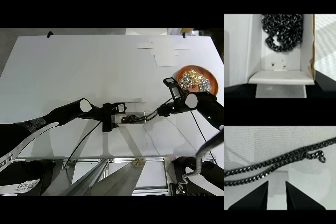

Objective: Fold the box and place the chain.

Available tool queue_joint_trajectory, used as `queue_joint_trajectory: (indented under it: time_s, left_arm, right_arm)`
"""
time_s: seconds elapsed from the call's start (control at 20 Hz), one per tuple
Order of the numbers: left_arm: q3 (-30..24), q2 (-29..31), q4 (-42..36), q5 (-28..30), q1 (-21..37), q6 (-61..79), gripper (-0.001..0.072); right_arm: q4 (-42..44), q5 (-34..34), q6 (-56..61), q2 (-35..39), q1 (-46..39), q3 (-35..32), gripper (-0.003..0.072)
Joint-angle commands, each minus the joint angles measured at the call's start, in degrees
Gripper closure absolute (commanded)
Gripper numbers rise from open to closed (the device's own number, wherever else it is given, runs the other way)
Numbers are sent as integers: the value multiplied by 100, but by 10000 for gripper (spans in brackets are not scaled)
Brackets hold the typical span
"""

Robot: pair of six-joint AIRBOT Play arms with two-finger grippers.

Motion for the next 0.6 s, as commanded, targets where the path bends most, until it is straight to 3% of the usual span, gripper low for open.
queue_joint_trajectory:
  time_s: [0.0, 0.55]
  left_arm:
    - [-2, 4, 2, 2, -2, 2, 698]
    - [-2, 4, 2, 2, -2, 2, 698]
  right_arm:
    - [-7, -111, 11, -160, 0, -7, 470]
    - [-70, -302, 20, -479, 299, -7, 471]
